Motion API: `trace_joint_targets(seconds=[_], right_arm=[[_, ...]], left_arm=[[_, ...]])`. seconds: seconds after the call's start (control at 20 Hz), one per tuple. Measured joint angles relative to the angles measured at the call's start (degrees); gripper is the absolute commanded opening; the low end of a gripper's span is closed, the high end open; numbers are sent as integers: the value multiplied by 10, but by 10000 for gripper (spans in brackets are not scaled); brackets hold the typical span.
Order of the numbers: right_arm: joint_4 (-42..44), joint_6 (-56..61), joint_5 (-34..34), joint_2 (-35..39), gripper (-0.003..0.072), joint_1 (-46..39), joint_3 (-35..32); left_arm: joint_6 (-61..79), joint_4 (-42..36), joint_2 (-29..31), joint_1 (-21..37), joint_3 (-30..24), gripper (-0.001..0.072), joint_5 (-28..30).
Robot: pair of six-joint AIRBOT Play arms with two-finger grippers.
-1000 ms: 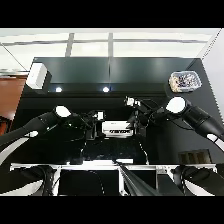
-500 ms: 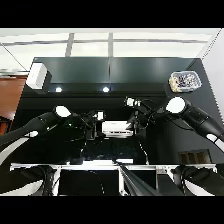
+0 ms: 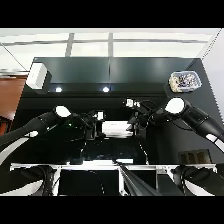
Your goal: Fold the box and place the chain.
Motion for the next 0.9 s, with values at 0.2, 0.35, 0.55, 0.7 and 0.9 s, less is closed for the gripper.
trace_joint_targets(seconds=[0.2, 0.35, 0.55, 0.7, 0.9], right_arm=[[-1, 3, 0, 0, 312, 0, -2], [0, 3, -2, 0, 312, 4, -11], [-3, 6, -23, 0, 312, 21, -25], [-5, 18, -30, 4, 312, 24, -25], [-4, 85, -7, 37, 153, -8, -9]], left_arm=[[-1, 0, 0, 0, 0, 420, -1], [-1, 0, 0, 0, 0, 420, -3], [1, 1, 0, 0, 0, 421, -5], [0, 0, 0, 0, 0, 420, -5], [0, 0, 0, 0, 0, 421, -7]])
